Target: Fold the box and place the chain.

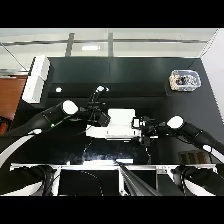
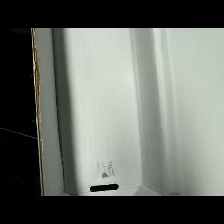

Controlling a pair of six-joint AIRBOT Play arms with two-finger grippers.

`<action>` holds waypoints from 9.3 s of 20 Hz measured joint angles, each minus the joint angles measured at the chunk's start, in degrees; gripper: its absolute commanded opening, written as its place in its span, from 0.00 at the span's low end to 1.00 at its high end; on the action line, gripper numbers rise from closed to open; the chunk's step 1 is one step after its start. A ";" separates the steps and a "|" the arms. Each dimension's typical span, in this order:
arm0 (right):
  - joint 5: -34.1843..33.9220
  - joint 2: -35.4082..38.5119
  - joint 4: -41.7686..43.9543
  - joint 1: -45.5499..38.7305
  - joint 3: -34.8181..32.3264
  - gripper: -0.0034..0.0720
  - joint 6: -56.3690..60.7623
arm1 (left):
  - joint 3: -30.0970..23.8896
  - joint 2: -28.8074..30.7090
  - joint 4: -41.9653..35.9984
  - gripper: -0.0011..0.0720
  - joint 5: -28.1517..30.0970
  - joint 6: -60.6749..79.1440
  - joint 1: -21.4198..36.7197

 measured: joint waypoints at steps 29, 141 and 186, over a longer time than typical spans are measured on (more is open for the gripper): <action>-0.04 0.00 0.07 -0.02 0.00 0.31 0.07 | -9.46 12.20 13.75 0.75 -11.56 39.04 2.78; -0.04 0.00 0.09 0.00 0.00 0.31 0.07 | -8.94 -4.96 -8.02 0.95 -24.50 -18.62 17.92; -0.04 0.00 0.11 0.00 0.00 0.31 0.07 | 16.59 -9.35 43.19 0.74 -23.50 -80.48 -16.87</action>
